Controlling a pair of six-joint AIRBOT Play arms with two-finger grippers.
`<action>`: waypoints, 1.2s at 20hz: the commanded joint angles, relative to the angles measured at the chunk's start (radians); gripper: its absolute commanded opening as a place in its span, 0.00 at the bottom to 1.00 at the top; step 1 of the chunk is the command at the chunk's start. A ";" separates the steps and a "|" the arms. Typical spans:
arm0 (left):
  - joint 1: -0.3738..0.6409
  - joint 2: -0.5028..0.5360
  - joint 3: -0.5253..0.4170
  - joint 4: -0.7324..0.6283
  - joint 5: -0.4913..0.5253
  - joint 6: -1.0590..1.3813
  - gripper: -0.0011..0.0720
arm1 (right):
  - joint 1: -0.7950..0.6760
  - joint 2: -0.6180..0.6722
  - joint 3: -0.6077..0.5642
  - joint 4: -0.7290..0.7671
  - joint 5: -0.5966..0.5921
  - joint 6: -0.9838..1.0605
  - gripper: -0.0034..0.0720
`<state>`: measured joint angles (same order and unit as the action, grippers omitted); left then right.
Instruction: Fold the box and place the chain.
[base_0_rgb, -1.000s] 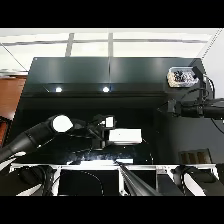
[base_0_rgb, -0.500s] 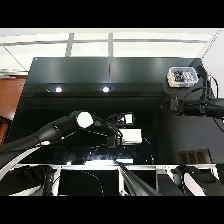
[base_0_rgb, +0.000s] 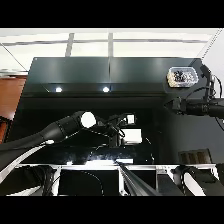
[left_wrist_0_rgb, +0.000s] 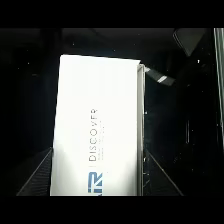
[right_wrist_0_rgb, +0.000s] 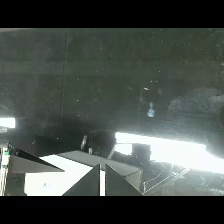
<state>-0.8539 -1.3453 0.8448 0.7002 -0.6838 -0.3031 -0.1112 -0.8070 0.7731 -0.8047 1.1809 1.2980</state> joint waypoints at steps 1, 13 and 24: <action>0.000 -0.002 0.001 0.007 0.013 -0.001 0.99 | -0.001 0.000 0.001 -0.001 0.000 -0.001 0.10; -0.023 -0.043 0.001 0.047 -0.004 -0.001 0.99 | -0.001 0.000 0.001 -0.001 0.000 0.000 0.10; -0.006 -0.046 0.001 0.101 0.101 -0.103 0.58 | -0.001 0.000 0.001 -0.001 -0.013 0.000 0.10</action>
